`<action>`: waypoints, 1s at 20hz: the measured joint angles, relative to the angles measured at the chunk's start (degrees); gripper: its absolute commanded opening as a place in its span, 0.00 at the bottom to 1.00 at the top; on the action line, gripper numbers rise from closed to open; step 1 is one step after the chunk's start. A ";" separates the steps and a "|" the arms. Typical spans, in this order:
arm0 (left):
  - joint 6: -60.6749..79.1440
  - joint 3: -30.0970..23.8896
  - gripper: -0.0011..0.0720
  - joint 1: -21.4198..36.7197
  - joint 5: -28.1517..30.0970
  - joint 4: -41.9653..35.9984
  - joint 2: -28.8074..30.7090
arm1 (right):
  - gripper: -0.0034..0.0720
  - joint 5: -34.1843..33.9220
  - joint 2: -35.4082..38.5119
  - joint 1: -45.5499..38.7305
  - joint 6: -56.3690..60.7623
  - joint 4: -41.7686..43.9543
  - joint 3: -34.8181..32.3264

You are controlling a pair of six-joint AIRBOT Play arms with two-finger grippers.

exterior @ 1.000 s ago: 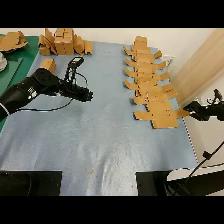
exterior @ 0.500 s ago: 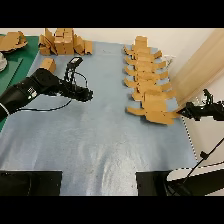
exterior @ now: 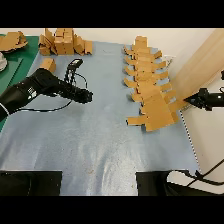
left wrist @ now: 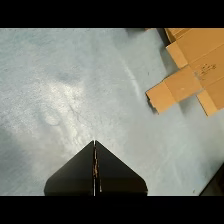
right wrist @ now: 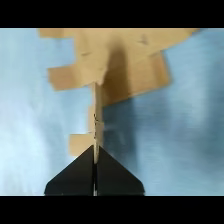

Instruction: Fold the box.

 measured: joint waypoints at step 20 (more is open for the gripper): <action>9.94 -10.47 0.03 12.17 -5.88 -5.55 0.00 | 0.04 -28.15 18.16 40.19 25.77 21.03 -17.22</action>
